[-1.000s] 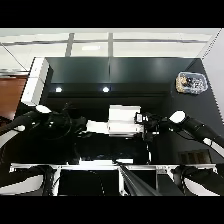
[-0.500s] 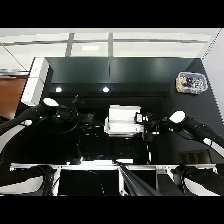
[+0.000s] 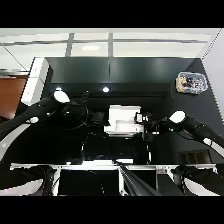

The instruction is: Fold the box and place the chain.

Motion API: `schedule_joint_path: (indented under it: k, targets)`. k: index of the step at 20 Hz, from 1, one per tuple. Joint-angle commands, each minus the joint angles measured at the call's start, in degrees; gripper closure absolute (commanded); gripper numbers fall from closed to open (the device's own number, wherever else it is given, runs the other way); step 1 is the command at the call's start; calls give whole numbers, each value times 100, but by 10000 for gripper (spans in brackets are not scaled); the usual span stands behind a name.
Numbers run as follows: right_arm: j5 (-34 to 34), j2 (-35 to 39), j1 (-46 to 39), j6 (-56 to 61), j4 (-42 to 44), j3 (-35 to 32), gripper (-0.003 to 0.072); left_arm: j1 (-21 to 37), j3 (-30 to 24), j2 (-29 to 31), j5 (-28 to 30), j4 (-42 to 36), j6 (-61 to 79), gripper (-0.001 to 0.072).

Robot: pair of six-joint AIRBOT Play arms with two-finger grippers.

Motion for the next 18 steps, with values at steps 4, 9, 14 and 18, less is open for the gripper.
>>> schedule_joint_path:
  k: [4,9,14,18]
  targets:
    - [-96,-2,4,0,2,0,617,-957,573,33,693,1499,-1847,20]
    - [-101,-2,4,0,2,0,617,-1080,675,33,643,1587,-2168,36]
    - [-101,-2,4,2,2,0,617,-1193,678,33,667,1655,-2334,52]
    - [-101,-2,4,0,2,0,617,-1191,686,33,664,1655,-2334,98]
